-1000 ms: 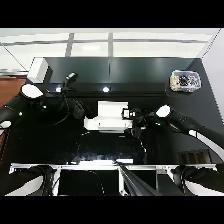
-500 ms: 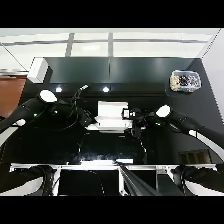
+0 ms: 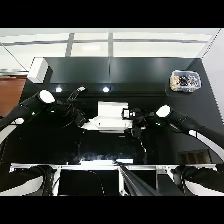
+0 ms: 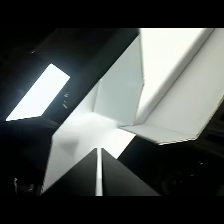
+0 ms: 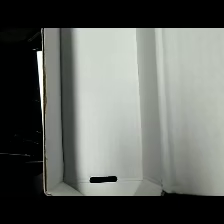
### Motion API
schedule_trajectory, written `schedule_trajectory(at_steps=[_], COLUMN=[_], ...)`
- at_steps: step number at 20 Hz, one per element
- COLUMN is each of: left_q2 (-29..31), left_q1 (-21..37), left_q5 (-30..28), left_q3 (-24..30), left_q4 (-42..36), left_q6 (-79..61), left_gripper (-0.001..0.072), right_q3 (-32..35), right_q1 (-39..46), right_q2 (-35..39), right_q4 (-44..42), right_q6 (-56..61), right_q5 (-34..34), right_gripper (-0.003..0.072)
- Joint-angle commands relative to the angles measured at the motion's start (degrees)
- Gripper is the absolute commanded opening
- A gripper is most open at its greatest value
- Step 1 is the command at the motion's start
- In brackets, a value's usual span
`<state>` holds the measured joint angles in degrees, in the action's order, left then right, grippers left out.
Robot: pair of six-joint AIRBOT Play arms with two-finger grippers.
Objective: Fold the box and place the chain.
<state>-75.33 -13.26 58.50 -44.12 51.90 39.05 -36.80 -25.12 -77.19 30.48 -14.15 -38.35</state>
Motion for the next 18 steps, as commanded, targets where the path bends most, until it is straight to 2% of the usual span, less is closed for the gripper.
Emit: schedule_trajectory(at_steps=[1, 3, 4, 11, 18], left_q2=[-0.02, -0.02, -0.02, 0.04, 1.77], left_q1=[-0.2, -1.38, -1.99, -6.01, -9.25], left_q5=[-0.63, -0.68, -1.14, -7.41, -9.03], left_q3=[0.02, 0.02, 0.02, 0.02, 0.02], left_q4=[6.43, 7.19, 7.19, 7.26, 8.22], left_q6=[-1.62, -8.11, -10.97, -18.32, -19.63], left_gripper=[0.0253, 0.0582, 0.0716, 0.0715, 0.0715], right_q3=[-0.02, -0.04, -0.02, -0.04, -0.02], right_q1=[0.02, 0.02, 0.02, 0.02, 0.02], right_q2=[0.0, 0.0, 0.0, 0.0, 0.0], right_q4=[0.0, 0.0, 0.0, 0.0, 0.0], right_q6=[0.0, 0.02, 0.02, 0.02, 0.02], right_q5=[-0.02, -0.02, -0.02, 0.0, 0.0], right_gripper=[0.017, 0.017, 0.0169, 0.017, 0.017])
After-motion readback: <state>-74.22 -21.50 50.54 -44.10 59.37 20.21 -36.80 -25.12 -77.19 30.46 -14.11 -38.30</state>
